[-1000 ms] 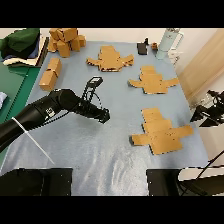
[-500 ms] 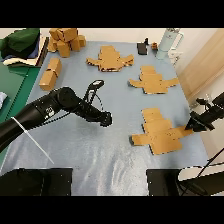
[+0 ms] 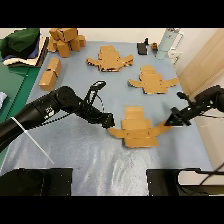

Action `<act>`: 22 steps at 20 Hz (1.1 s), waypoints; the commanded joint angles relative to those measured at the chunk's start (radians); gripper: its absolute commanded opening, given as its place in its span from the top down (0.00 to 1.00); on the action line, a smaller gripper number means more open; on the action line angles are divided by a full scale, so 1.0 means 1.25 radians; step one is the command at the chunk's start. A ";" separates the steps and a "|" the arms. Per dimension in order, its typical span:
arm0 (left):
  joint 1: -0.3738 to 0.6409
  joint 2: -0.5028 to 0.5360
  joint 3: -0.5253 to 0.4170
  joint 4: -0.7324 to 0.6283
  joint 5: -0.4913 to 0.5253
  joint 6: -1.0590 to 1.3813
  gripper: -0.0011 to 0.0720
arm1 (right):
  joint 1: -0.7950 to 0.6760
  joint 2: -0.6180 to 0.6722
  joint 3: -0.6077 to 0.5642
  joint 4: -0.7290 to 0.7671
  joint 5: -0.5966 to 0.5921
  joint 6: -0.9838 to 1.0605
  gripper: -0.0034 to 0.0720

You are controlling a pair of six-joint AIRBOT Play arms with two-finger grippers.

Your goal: Fold the box.

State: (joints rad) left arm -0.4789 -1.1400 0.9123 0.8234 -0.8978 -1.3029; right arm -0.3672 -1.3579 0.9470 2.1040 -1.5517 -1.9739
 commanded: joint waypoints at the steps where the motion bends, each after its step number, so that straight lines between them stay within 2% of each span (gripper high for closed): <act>1: 0.000 0.001 0.001 -0.009 -0.015 0.057 0.17 | 0.131 0.171 -0.149 0.056 0.230 0.060 0.95; 3: 0.001 0.001 0.001 -0.007 -0.023 0.070 0.17 | 0.195 0.276 -0.236 0.042 0.336 0.146 0.95; 4: 0.005 0.001 0.001 -0.006 -0.028 0.074 0.17 | 0.219 0.305 -0.266 0.028 0.350 0.173 0.94; 5: 0.011 0.001 0.001 -0.006 -0.038 0.074 0.17 | 0.236 0.320 -0.289 0.016 0.349 0.189 0.87; 6: 0.022 0.001 0.001 -0.007 -0.056 0.074 0.17 | 0.244 0.323 -0.304 0.012 0.348 0.191 0.60; 7: 0.033 0.001 0.001 -0.007 -0.078 0.074 0.17 | 0.250 0.319 -0.310 0.013 0.346 0.191 0.49; 10: 0.074 0.001 0.012 -0.007 -0.159 0.084 0.17 | 0.256 0.291 -0.306 0.018 0.353 0.174 0.51; 11: 0.090 0.001 0.016 -0.007 -0.183 0.090 0.17 | 0.256 0.271 -0.306 0.019 0.352 0.149 0.59; 14: 0.128 0.001 0.026 -0.007 -0.218 0.132 0.17 | 0.256 0.205 -0.291 0.028 0.349 0.087 0.60; 15: 0.141 0.001 0.027 -0.007 -0.210 0.136 0.17 | 0.256 0.184 -0.278 0.046 0.349 0.059 0.70; 16: 0.150 0.001 0.027 -0.009 -0.191 0.135 0.17 | 0.256 0.166 -0.266 0.063 0.348 0.038 0.71; 17: 0.157 0.001 0.027 -0.022 -0.189 0.125 0.17 | 0.259 0.150 -0.252 0.077 0.339 0.008 0.88; 18: 0.160 0.001 0.027 -0.035 -0.187 0.121 0.17 | 0.268 0.142 -0.245 0.090 0.330 -0.019 0.95; 20: 0.163 -0.001 0.027 -0.004 -0.141 0.130 0.17 | 0.308 0.142 -0.247 0.140 0.322 -0.088 0.95; 22: 0.195 -0.018 0.027 0.014 -0.124 0.130 0.17 | 0.370 0.165 -0.278 0.178 0.359 -0.112 0.95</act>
State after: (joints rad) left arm -0.2726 -1.1477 0.9455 0.8146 -1.0927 -1.1473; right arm 0.0223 -1.1587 0.6201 2.2475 -1.1297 -2.0235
